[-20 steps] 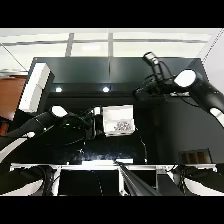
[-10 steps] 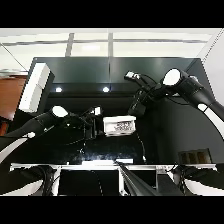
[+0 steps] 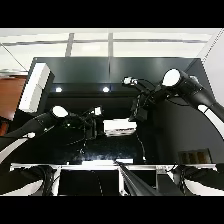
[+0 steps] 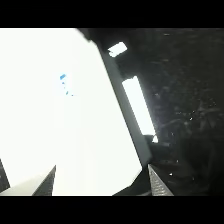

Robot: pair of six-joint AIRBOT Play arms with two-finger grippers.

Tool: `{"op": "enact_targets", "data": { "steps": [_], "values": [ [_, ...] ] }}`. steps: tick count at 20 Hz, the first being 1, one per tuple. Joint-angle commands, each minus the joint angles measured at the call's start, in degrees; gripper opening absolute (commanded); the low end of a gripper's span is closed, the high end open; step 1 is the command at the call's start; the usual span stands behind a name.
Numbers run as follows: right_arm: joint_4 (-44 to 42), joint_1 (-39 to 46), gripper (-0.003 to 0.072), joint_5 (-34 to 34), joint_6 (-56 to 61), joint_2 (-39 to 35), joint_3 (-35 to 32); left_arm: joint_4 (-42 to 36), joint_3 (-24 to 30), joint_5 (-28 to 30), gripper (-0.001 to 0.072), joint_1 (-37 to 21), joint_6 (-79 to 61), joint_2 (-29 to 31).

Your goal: Fold the box and place the chain.

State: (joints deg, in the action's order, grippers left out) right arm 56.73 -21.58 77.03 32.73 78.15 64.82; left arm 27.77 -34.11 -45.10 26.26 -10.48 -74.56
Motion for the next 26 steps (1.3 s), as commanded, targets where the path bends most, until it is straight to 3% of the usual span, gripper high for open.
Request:
{"op": "enact_targets", "data": {
  "steps": [1,26],
  "values": [
    [2.0,-0.1,0.0712,1.4,-0.4,-1.2,0.0,0.1,0.0,0.1,0.036,0.0,0.0,0.0],
    [7.7,-6.1,0.0719,-0.9,2.9,-1.2,-2.0,0.1,0.0,0.2,0.036,0.0,0.0,0.0]
  ]
}}
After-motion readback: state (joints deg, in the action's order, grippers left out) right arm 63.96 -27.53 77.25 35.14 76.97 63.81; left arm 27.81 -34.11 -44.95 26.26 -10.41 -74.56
